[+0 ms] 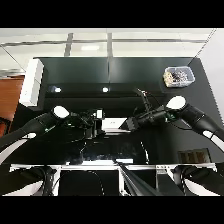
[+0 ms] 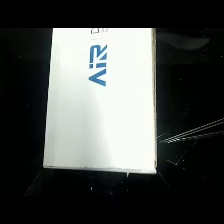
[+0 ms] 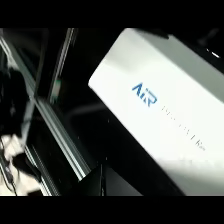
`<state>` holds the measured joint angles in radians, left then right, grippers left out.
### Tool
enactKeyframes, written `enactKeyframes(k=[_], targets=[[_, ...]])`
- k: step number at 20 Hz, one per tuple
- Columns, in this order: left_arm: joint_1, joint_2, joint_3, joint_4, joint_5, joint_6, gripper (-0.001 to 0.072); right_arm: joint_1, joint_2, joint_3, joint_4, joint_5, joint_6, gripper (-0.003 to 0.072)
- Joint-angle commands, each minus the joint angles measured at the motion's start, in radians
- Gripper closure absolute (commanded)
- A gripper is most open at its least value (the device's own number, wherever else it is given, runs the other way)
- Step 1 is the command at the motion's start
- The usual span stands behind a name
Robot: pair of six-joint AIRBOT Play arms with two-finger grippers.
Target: Fold the box and place the chain.
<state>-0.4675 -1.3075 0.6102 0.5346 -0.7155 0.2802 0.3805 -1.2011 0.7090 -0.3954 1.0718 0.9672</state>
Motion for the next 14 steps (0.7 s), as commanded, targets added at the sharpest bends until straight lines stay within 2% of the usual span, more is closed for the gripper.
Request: enactKeyframes(k=[1, 9, 14], targets=[[0.0, 0.0, 0.0, 0.0, 0.0, 0.0, 0.0349, -0.002, -0.038, -0.025, 0.082, -0.104, 0.047, 0.0668], [0.0, 0.0, 0.0, -0.001, 0.001, 0.0, 0.0349, -0.002, -0.129, -0.026, -0.026, -0.139, 0.092, 0.0668], [0.0, 0.0, 0.0, 0.0, 0.002, 0.0, 0.0349, -0.002, -0.131, -0.026, -0.029, -0.142, 0.091, 0.0668]])
